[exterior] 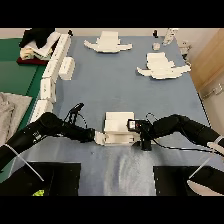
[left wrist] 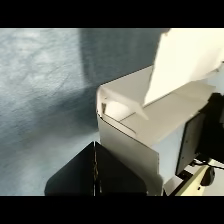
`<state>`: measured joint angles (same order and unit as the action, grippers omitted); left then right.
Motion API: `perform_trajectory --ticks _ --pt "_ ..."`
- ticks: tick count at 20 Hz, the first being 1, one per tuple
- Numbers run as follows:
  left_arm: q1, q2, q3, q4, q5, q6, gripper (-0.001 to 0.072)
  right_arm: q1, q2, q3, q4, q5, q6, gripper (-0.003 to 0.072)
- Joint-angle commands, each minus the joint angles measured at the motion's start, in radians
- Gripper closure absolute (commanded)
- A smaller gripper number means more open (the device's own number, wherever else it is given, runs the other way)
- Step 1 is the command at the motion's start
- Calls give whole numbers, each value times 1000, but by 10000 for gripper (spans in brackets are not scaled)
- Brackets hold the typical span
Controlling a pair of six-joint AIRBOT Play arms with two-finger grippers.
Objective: Fold the box.
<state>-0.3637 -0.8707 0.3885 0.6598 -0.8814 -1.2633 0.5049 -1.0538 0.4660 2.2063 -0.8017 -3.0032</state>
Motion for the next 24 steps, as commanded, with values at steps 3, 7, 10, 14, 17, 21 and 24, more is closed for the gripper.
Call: perform_trajectory --ticks 3,7,10,14,17,21,24 --pt "-5 -1 29 -14 -9 -16 352 0 0 1 0 0 0 169" --pt "-5 -1 29 -15 13 -10 350 0 0 1 0 0 0 169" --pt "-5 -1 29 -18 34 -10 350 0 0 1 0 0 0 169" --pt "-34 -1 41 -58 19 -13 347 0 0 1 0 0 0 169" --pt "-131 -1 81 -10 50 -117 347 0 0 1 0 0 0 169" --pt "-271 -2 139 267 101 -461 347 0 0 1 0 0 0 169" --pt "-369 -12 179 411 105 -677 347 0 0 1 0 0 0 169"
